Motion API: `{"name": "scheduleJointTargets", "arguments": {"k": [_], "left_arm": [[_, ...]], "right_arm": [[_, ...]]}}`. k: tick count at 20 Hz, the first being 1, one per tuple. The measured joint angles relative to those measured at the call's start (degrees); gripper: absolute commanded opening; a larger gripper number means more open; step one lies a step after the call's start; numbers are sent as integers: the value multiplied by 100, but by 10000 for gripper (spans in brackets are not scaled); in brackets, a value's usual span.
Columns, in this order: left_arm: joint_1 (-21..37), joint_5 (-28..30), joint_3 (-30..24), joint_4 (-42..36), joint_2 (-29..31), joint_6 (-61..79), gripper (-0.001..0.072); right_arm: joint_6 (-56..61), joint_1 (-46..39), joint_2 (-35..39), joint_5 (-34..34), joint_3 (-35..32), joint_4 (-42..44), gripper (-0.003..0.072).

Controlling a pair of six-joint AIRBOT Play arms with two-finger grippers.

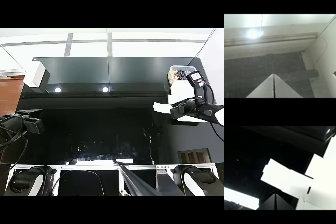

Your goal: Fold the box and place the chain.

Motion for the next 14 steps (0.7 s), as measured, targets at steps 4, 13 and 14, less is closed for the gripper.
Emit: {"name": "scheduleJointTargets", "arguments": {"k": [4,13,14], "left_arm": [[0,0,0,-2,2,0,26],[0,0,-2,0,2,0,26],[0,-2,-2,-2,2,0,26]], "right_arm": [[0,0,0,0,0,0,17],[-28,0,-2,-315,-4,111,17],[-24,0,-4,-433,-4,295,18]]}}
